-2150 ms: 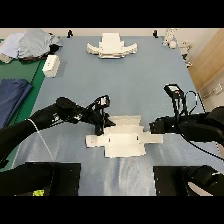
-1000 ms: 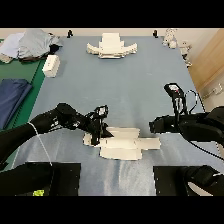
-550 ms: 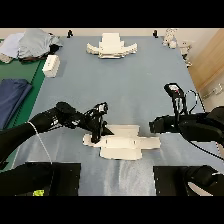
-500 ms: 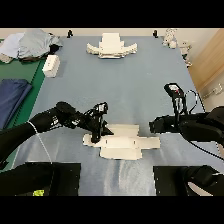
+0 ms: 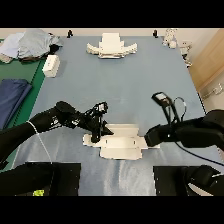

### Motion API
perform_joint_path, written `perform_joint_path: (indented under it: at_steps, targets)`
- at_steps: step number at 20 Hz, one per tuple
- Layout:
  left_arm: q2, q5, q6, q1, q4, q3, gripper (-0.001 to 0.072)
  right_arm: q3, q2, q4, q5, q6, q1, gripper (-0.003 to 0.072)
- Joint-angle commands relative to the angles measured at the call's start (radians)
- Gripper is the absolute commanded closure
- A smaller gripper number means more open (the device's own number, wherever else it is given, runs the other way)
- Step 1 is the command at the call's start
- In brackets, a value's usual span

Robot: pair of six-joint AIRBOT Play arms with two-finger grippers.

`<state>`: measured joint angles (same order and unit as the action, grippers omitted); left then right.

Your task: Fold the box.

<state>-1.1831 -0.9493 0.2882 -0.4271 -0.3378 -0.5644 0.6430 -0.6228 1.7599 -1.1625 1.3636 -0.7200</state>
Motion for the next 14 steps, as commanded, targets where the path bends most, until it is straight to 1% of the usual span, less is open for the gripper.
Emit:
perform_joint_path:
  at_steps: [1,2,3,4,5,7,10,12,14]
  targets:
    - [0.0,-0.001,0.0,0.0,0.001,-0.001,0.0697,-0.027,0.0,0.061,-0.088,0.01,-0.218,0.0687]
    - [0.0,-0.001,0.0,0.0,0.001,-0.001,0.0697,-0.048,-0.003,0.061,-0.073,-0.005,-0.31,0.0684]
    - [0.0,-0.002,0.0,0.001,0.001,-0.001,0.0697,-0.072,-0.015,0.048,-0.042,-0.005,-0.404,0.0583]
    - [0.0,-0.002,0.0,0.0,0.001,-0.001,0.0697,-0.091,-0.033,0.008,-0.001,-0.003,-0.477,0.0285]
    - [0.0,-0.002,0.0,0.0,0.001,-0.001,0.0697,-0.101,-0.062,-0.057,0.041,-0.002,-0.541,0.0089]
    - [0.0,-0.001,0.0,0.0,0.001,-0.001,0.0697,-0.103,-0.138,-0.209,0.114,-0.001,-0.609,0.0085]
    - [0.0,-0.001,0.0,0.0,0.001,-0.001,0.0697,-0.103,-0.262,-0.359,0.174,0.035,-0.616,0.0085]
    - [0.0,-0.001,0.0,0.0,0.001,-0.001,0.0697,-0.103,-0.329,-0.411,0.206,0.053,-0.617,0.0085]
    - [0.0,-0.001,0.0,0.0,0.001,-0.001,0.0697,-0.103,-0.355,-0.441,0.249,0.043,-0.616,0.0086]
